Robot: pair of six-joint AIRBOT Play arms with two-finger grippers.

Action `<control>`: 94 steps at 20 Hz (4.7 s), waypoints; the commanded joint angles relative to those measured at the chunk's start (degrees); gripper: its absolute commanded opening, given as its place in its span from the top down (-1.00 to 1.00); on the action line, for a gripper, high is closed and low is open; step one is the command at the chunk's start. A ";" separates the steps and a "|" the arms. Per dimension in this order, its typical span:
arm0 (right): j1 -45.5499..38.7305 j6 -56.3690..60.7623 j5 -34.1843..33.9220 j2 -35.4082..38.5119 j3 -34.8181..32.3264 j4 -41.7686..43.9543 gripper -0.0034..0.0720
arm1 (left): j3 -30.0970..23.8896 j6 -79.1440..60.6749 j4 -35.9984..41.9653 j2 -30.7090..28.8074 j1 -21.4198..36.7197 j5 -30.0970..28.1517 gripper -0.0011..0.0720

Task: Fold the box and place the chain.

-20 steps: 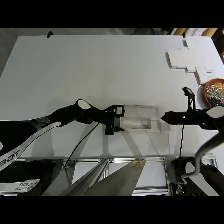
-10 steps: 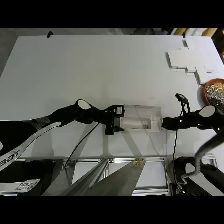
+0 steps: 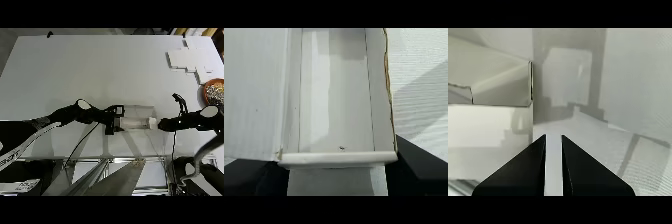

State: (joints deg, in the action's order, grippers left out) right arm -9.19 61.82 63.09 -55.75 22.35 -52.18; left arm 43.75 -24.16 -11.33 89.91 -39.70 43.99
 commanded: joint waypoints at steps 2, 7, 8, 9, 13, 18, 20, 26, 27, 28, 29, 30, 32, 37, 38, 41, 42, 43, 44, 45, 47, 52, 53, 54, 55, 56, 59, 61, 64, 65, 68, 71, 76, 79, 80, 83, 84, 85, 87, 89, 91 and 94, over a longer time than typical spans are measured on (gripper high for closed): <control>0.07 -0.87 2.12 2.19 0.02 3.96 0.38 | 0.02 -0.02 -0.02 -0.04 -0.02 0.39 0.12; 0.09 -0.87 2.78 2.32 0.02 5.29 0.28 | 0.02 -0.02 0.00 -0.04 -0.04 0.72 0.12; 0.46 -0.94 2.86 2.43 0.02 6.01 0.28 | 0.02 -0.02 -0.02 -0.04 -0.02 0.81 0.12; 1.29 -1.55 3.17 2.62 0.02 6.82 0.28 | 0.02 -0.02 -0.02 -0.04 -0.02 0.81 0.12; 5.90 -2.36 3.02 2.89 0.02 6.78 0.20 | 0.02 -0.02 -0.02 -0.04 -0.02 0.83 0.12; 6.38 -2.27 0.11 2.89 0.04 6.45 0.05 | 0.02 -0.02 -0.02 -0.04 -0.02 0.83 0.12; 6.38 -2.29 0.33 2.91 0.04 6.56 0.05 | 0.02 -0.02 -0.02 -0.04 -0.02 0.83 0.12; 6.27 1.05 0.35 5.05 1.92 1.84 0.08 | 0.02 -0.02 -0.02 -0.04 -0.02 0.81 0.12; 6.05 1.14 0.55 5.64 2.29 1.88 0.08 | 0.02 -0.02 -0.02 -0.04 -0.02 0.83 0.12; 5.97 1.16 0.63 6.10 2.47 1.88 0.08 | 0.02 -0.02 -0.02 -0.04 -0.02 0.83 0.12; 5.97 1.16 0.76 6.21 2.47 1.90 0.08 | 0.02 -0.02 -0.02 -0.04 -0.02 0.81 0.12; 5.97 1.14 0.83 6.21 2.47 1.88 0.08 | 0.02 -0.02 -0.02 -0.04 -0.02 0.83 0.12; 5.97 1.14 1.01 6.21 2.47 1.88 0.08 | 0.02 0.00 -0.02 -0.04 -0.02 0.83 0.12; 5.99 1.14 1.73 6.21 2.47 2.05 0.07 | 0.02 -0.02 -0.02 -0.04 -0.02 0.83 0.12; 5.99 1.14 1.81 6.21 2.47 2.12 0.07 | 0.02 0.00 -0.02 -0.04 -0.02 0.83 0.12; 7.37 1.11 0.87 6.21 2.45 4.39 0.00 | 0.02 -0.02 -0.02 -0.04 -0.02 0.83 0.12; 9.22 1.14 -0.17 6.21 2.45 4.44 0.00 | 0.02 -0.02 -0.02 -0.04 -0.02 0.83 0.12; 11.54 1.33 -1.38 6.21 2.45 4.37 0.00 | 0.02 -0.02 -0.02 -0.04 -0.02 0.83 0.12; 14.14 2.86 -2.99 6.21 2.47 4.13 -0.10 | 0.02 0.00 -0.02 -0.04 -0.02 0.83 0.12; 16.59 5.55 -5.03 6.19 2.47 3.04 -0.16 | 0.02 -0.02 -0.02 -0.04 -0.02 0.83 0.12; 20.15 13.51 -8.17 6.16 2.47 -2.89 -0.16 | 0.02 -0.02 -0.02 -0.04 -0.02 0.83 0.12; 24.79 23.80 -8.92 3.56 4.22 -10.86 -0.17 | 0.02 -0.02 -0.02 -0.04 -0.02 0.83 0.12; 26.21 24.37 -8.94 2.47 5.77 -11.21 -0.17 | 0.02 -0.02 -0.02 -0.04 -0.02 0.83 0.12; 27.69 26.82 -8.87 1.31 7.58 -12.92 -0.17 | 0.02 -0.02 -0.02 -0.04 -0.02 0.81 0.12; 29.29 30.58 -8.46 0.04 9.42 -16.44 -0.16 | 0.02 -0.02 -0.02 -0.04 -0.02 0.83 0.12; 30.99 35.36 -7.17 -1.49 11.21 -20.87 -0.16 | 0.02 0.00 -0.02 -0.04 -0.02 0.83 0.12; 35.58 44.37 -3.63 -5.62 13.97 -27.36 -0.16 | 0.02 -0.02 -0.02 -0.04 -0.02 0.83 0.12; 38.21 47.78 -4.48 -7.67 14.12 -27.67 -0.16 | 0.02 -0.02 -0.02 -0.04 -0.02 0.83 0.12; 40.19 52.96 -7.21 -8.44 14.14 -29.38 -0.15 | 0.02 -0.02 -0.02 -0.04 -0.02 0.81 0.12; 40.19 54.51 -7.52 -8.50 14.14 -29.57 -0.13 | 0.02 -0.02 -0.02 -0.04 -0.02 0.83 0.12; 40.19 59.49 -7.69 -9.11 14.14 -32.28 -0.13 | 0.02 -0.02 -0.02 -0.04 -0.02 0.83 0.12; 40.19 60.54 -7.28 -9.14 14.12 -32.92 -0.05 | 0.02 0.00 -0.02 -0.04 -0.02 0.83 0.12; 40.19 60.17 -7.02 -9.16 14.12 -33.11 0.04 | 0.02 -0.02 -0.02 -0.04 -0.02 0.83 0.12; 41.81 59.21 -7.78 -9.16 14.12 -34.64 0.06 | 0.02 -0.02 -0.02 -0.04 -0.02 0.81 0.12; 42.32 59.21 -8.46 -9.16 14.12 -35.10 0.10 | 0.02 -0.02 -0.02 -0.04 -0.02 0.83 0.12; 42.40 59.21 -8.22 -9.16 14.10 -35.06 0.16 | 0.02 -0.02 -0.02 -0.04 -0.02 0.83 0.12; 42.40 59.21 -7.98 -9.16 14.05 -35.04 0.17 | 0.02 0.00 -0.02 -0.04 -0.02 0.83 0.12; 42.40 59.21 -7.85 -9.16 14.05 -35.04 0.21 | 0.02 -0.02 -0.02 -0.04 -0.02 0.83 0.12; 42.58 59.21 -7.85 -9.16 13.68 -35.01 0.21 | 0.02 -0.02 -0.02 -0.04 -0.02 0.83 0.12; 43.47 59.21 -8.28 -9.16 12.68 -35.06 0.45 | 0.02 0.00 -0.02 -0.04 -0.02 0.83 0.12; 43.65 59.19 -8.50 -9.16 12.39 -35.10 0.53 | 0.02 -0.02 -0.02 -0.04 -0.02 0.83 0.12; 43.65 58.90 -8.20 -9.16 12.39 -35.08 0.87 | 0.02 -0.02 -0.02 -0.04 -0.02 0.83 0.12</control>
State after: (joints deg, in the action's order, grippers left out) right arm 34.22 121.34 54.72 -64.86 34.96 -87.53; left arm 43.72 -23.86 -11.18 89.91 -39.75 44.84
